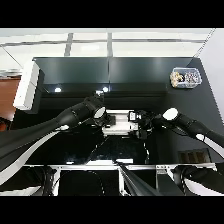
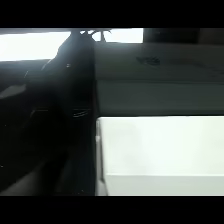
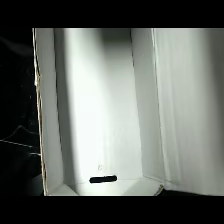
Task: Fold the box and place the chain.
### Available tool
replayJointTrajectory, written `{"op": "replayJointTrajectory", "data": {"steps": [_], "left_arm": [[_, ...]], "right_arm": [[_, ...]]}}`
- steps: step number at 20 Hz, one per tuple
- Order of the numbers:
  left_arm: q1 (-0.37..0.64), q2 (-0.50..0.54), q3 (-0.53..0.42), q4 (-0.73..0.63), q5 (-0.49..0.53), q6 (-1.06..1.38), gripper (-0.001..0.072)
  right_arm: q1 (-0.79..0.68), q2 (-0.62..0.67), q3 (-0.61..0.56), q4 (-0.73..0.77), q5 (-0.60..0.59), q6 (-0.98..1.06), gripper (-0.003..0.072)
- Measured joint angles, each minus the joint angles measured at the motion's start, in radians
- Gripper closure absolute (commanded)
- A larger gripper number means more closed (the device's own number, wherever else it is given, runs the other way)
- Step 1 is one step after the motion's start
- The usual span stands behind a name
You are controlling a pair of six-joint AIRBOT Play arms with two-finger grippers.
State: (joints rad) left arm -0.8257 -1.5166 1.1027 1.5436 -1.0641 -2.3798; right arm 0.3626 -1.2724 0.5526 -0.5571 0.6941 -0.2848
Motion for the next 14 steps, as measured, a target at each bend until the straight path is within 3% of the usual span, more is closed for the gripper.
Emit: {"op": "replayJointTrajectory", "data": {"steps": [1,3,7,8,9,10,14], "left_arm": [[0.0,0.0,0.002,-0.003,0.002,-0.002,0.0572],[0.0,-0.001,0.003,-0.005,-0.001,-0.004,0.0684],[-0.002,-0.001,0.006,-0.007,-0.01,-0.004,0.0673],[-0.001,-0.001,0.006,-0.008,-0.011,-0.004,0.0531],[-0.001,-0.001,0.006,-0.01,-0.014,-0.003,0.027],[-0.001,-0.001,0.006,-0.012,-0.019,-0.004,0.0129],[-0.001,-0.001,0.006,-0.013,-0.019,-0.005,0.014]], "right_arm": [[0.0,0.0,0.0,0.0,0.0,0.0,0.0211],[0.0,0.0,0.0,0.0,0.001,-0.001,0.0212],[0.0,0.0,0.0,-0.001,0.001,-0.002,0.0212],[0.0,0.0,0.0,-0.001,0.001,-0.002,0.0212],[0.0,0.0,0.0,0.0,0.001,0.002,0.0211],[0.0,0.0,0.0,0.0,0.001,0.002,0.0211],[0.0,0.0,0.0,0.0,0.001,0.001,0.0211]]}}
